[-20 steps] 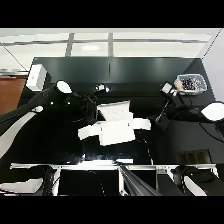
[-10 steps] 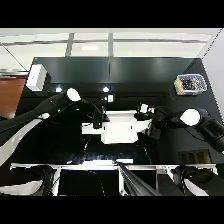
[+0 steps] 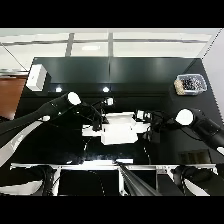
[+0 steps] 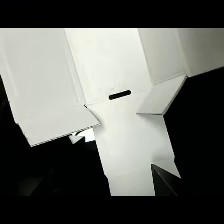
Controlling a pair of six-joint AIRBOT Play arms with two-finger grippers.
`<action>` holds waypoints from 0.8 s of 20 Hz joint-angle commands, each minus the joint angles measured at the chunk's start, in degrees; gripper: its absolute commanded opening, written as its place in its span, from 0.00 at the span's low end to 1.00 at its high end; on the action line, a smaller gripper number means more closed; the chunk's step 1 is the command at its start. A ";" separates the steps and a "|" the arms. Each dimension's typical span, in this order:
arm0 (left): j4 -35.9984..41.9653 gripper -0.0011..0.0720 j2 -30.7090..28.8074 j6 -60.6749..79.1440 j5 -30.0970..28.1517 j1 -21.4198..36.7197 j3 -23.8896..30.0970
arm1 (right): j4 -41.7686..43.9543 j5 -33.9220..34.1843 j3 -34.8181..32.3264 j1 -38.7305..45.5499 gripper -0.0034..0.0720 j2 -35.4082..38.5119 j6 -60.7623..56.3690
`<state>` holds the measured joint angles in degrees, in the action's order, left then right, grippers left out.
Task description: Fold the box and place the chain.
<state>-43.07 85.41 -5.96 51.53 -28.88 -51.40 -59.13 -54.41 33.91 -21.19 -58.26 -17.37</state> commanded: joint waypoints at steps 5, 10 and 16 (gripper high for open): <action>0.02 0.05 -0.04 0.04 -0.26 0.04 0.09 | 3.89 0.70 -1.46 -4.20 0.99 -3.10 1.18; 0.04 0.05 -0.04 0.04 -0.22 0.04 0.09 | 9.49 3.06 -4.07 -5.79 0.99 -3.10 6.97; 0.04 0.05 -0.04 0.04 -0.11 0.04 0.09 | 11.28 9.64 -2.82 -6.95 0.99 -2.95 8.74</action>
